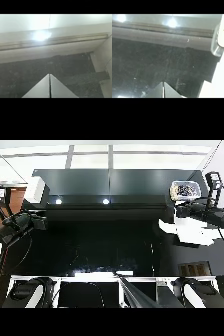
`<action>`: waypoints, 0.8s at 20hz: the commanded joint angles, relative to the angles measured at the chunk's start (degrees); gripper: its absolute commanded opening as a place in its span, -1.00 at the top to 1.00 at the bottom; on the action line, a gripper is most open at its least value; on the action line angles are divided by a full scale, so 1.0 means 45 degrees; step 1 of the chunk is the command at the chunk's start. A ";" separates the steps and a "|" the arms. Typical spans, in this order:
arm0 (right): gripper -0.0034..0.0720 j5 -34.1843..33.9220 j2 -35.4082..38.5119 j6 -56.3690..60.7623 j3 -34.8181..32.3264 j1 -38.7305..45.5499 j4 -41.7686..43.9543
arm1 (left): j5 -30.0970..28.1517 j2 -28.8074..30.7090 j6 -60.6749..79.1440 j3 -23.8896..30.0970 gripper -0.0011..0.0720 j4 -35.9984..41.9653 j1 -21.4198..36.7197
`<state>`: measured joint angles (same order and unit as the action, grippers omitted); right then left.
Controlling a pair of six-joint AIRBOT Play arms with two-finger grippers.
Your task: Fold the box and place the chain.
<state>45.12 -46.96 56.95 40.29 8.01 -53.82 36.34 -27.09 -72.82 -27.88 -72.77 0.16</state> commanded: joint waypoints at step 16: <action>0.87 -0.0107 0.0000 0.0005 -0.0005 -0.0010 0.0058 | -0.2482 -0.0005 0.0010 0.0005 0.89 -0.0044 -0.0005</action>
<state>45.10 -46.96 56.95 40.29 8.01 -53.82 29.91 -27.09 -72.82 -27.88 -72.75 0.16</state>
